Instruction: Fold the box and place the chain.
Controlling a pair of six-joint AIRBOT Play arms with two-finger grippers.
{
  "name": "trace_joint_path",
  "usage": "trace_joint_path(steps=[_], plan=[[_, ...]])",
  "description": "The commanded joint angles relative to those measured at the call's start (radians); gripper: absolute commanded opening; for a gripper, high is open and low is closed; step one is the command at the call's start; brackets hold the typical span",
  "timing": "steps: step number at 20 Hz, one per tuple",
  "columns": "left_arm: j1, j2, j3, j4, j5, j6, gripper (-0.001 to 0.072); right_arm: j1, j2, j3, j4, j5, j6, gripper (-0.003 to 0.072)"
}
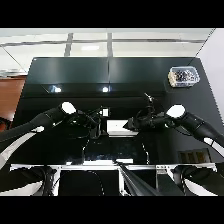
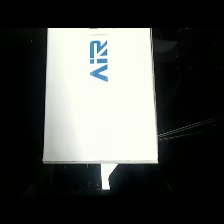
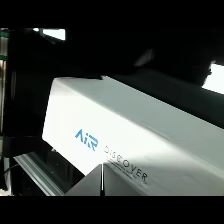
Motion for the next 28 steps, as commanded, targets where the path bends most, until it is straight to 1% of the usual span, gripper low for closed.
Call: trace_joint_path(steps=[1,6,13,15,17,20,21,22,25,26,28], plan=[[0.0,0.0,0.0,0.0,0.0,0.0,0.045,0.003,-0.003,-0.002,-0.08,-0.019,0.066,0.0014],[0.0,0.0,0.0,0.0,0.0,0.0,0.045,0.003,-0.003,-0.002,-0.091,-0.044,0.074,0.0014],[0.0,0.0,0.0,0.0,0.0,0.0,0.045,0.002,-0.002,0.0,-0.088,-0.041,0.07,0.0014],[0.0,0.0,0.0,-0.001,0.0,-0.001,0.045,-0.023,0.007,0.021,-0.088,0.002,0.058,0.0014],[0.0,0.0,0.005,-0.004,-0.013,-0.006,0.045,-0.08,0.05,0.065,-0.091,0.095,0.019,0.0014],[0.002,0.039,0.013,0.006,-0.016,-0.035,0.0456,-0.216,0.186,0.108,-0.111,0.195,-0.013,0.0014],[0.006,0.068,0.013,0.028,-0.013,-0.035,0.0611,-0.267,0.243,0.108,-0.131,0.208,-0.013,0.0014],[0.01,0.099,0.013,0.05,-0.01,-0.046,0.072,-0.313,0.291,0.108,-0.157,0.23,-0.011,0.0014],[0.029,0.201,0.013,0.063,-0.016,-0.1,0.072,-0.426,0.401,0.108,-0.246,0.312,0.021,0.0014],[0.028,0.229,0.013,0.055,-0.015,-0.11,0.072,-0.45,0.422,0.108,-0.27,0.319,0.032,0.0014],[0.002,0.235,0.042,-0.014,-0.014,-0.116,0.0718,-0.468,0.431,0.108,-0.267,0.286,0.034,0.0014]])
